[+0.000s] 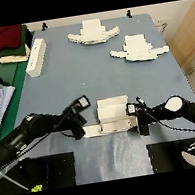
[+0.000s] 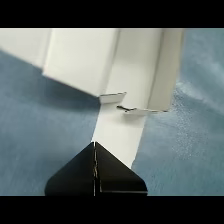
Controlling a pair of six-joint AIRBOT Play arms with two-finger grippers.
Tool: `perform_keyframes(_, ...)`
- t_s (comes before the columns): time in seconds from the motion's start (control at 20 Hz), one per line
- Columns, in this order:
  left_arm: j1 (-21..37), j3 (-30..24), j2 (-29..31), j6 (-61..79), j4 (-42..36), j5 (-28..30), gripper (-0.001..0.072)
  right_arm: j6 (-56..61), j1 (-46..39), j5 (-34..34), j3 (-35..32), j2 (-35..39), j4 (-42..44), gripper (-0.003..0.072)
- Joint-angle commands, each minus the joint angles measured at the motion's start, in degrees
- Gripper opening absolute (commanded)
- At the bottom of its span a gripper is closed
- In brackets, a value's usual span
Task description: Fold the box.
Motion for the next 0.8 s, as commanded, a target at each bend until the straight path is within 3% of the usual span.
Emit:
perform_keyframes(0.0, 6.0, 0.1, 9.5, -52.6, 22.9, -12.7, 0.0015, 0.0, 0.0, 0.0, 0.0, 0.0, 0.0, 0.0603)
perform_keyframes(0.05, 9.6, 0.0, 9.6, -57.3, 24.2, -18.4, 0.0014, 0.0, 0.0, 0.0, 0.0, 0.0, 0.0, 0.0603)
perform_keyframes(0.15, 17.0, -0.5, 8.4, -52.2, 18.8, -23.6, 0.0015, 0.0, 0.0, 0.0, 0.0, 0.0, 0.0, 0.0603)
perform_keyframes(0.4, 33.8, -0.6, -3.1, -34.9, -8.7, -26.9, 0.0013, 0.0, 0.0, 0.0, 0.0, 0.0, 0.0, 0.0603)
perform_keyframes(0.6, 34.8, -0.7, -11.6, -30.8, -15.6, -26.3, 0.0013, 0.0, 0.0, 0.0, 0.0, 0.0, 0.0, 0.0603)
perform_keyframes(0.75, 34.0, -2.9, -12.4, -32.7, -16.2, -22.1, 0.0013, 0.0, 0.0, 0.0, 0.0, 0.0, 0.0, 0.0603)
